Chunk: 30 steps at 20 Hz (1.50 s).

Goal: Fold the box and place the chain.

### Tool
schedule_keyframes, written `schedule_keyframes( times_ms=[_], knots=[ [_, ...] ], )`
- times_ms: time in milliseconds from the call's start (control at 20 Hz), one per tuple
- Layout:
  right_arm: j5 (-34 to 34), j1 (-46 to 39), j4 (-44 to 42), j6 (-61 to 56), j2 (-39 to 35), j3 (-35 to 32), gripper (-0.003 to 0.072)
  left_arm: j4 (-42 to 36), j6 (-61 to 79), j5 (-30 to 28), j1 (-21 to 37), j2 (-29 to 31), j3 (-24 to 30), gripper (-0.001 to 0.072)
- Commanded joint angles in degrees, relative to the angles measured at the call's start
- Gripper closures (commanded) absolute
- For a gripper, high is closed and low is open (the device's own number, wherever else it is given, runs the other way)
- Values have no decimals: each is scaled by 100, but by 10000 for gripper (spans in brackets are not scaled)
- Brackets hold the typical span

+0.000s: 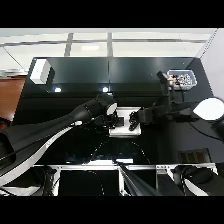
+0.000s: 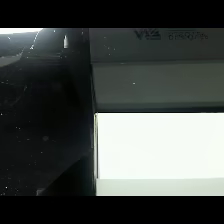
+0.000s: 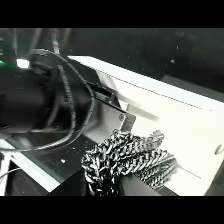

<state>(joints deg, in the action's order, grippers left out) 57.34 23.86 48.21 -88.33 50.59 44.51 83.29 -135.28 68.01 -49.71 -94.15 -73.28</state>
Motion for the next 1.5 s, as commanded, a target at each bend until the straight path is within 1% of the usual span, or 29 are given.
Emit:
schedule_keyframes(
  times_ms=[0,50,100,150,250,450,550,700,850,900,950,1000,1050,1150,1300,1350,1400,1450],
  knots=[
    [-367,197,-55,-35,284,-262,671,2,0,-4,2,-2,-2,683],
    [-363,197,-28,-35,315,-262,614,2,0,-4,2,-2,-2,684],
    [-363,190,68,-35,313,-260,410,0,0,-4,2,-2,-2,683],
    [-321,149,212,-33,313,-254,352,2,0,-4,2,-2,-2,683],
    [-79,-72,546,-33,306,-238,355,2,0,0,2,-2,-2,683],
    [535,-859,1106,74,136,-155,355,0,0,0,0,-2,-2,683],
    [566,-1095,1123,184,105,-157,355,2,0,-11,2,-2,-2,683],
    [372,-1095,1174,186,105,-157,355,2,7,24,15,-2,-4,683],
    [437,-1095,1200,214,105,-160,355,-109,24,125,13,0,-52,679],
    [450,-1097,1215,278,107,-157,355,-94,24,188,11,2,-122,587],
    [452,-1097,1231,339,107,-160,355,-68,24,286,7,17,-214,378],
    [446,-1097,1235,339,107,-160,355,57,26,332,-24,81,-315,155],
    [424,-1097,1235,337,105,-157,355,267,26,365,-74,216,-387,87],
    [407,-1097,1270,339,107,-157,355,800,138,457,-170,632,-396,87],
    [413,-1097,1587,332,107,-157,355,1923,586,1110,-317,1462,-234,87],
    [413,-1097,1679,332,107,-160,355,2288,636,1276,-315,1770,-42,87],
    [409,-1099,1733,332,107,-157,355,2660,629,1375,-245,2124,282,87],
    [402,-1097,1746,332,107,-157,355,2918,562,1325,-74,2511,723,87]
  ],
)
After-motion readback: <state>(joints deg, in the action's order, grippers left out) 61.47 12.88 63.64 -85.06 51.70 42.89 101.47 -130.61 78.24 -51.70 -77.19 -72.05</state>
